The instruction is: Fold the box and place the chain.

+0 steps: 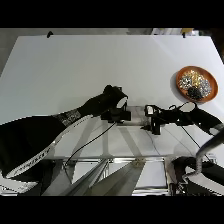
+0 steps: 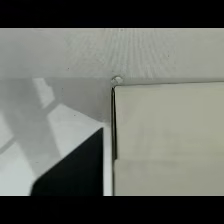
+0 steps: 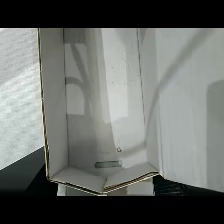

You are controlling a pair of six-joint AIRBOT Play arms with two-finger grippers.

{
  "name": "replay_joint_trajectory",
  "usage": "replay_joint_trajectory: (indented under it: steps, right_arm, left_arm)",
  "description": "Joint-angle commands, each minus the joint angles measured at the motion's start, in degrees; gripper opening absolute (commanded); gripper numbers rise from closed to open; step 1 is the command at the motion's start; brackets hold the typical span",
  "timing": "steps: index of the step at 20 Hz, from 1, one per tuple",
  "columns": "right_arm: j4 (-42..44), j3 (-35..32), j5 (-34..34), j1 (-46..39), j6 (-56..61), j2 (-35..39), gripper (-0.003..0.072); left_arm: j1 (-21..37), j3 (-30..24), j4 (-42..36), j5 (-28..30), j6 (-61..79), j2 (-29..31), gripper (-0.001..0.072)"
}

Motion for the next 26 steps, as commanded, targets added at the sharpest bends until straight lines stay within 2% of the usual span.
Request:
replay_joint_trajectory:
  steps: [1,2,6,9,15,16,18,26]
  right_arm:
    - [0.0,0.0,0.0,0.0,0.0,0.0,0.0403]
    - [0.0,0.0,0.0,0.0,0.0,0.0,0.0403]
    - [0.0,0.0,0.0,0.0,0.0,0.0,0.0403]
    - [0.0,0.0,0.0,0.0,0.0,0.0,0.0403]
    - [0.0,0.0,0.0,0.0,0.0,0.0,0.0403]
    - [0.0,0.0,0.0,0.0,0.0,0.0,0.0403]
    - [0.0,0.0,0.0,0.0,0.0,0.0,0.0403]
    - [0.0,0.0,0.0,0.0,0.0,0.0,0.0403]
  left_arm:
    - [-0.5,0.1,0.1,0.0,0.2,-0.7,0.0038]
    - [-0.5,0.1,0.1,0.1,0.2,-0.7,0.0009]
    - [-0.5,0.1,0.1,0.1,0.2,-0.7,0.0004]
    - [-0.5,0.1,0.1,0.2,0.2,-0.7,0.0041]
    - [-0.7,0.1,0.0,0.3,0.2,-0.7,0.0045]
    - [-0.7,0.1,-0.1,0.1,0.2,-0.6,0.0099]
    - [-0.5,0.1,-0.1,-0.7,0.2,0.1,0.0293]
    - [-0.6,0.1,0.1,-1.1,1.7,2.1,0.0261]
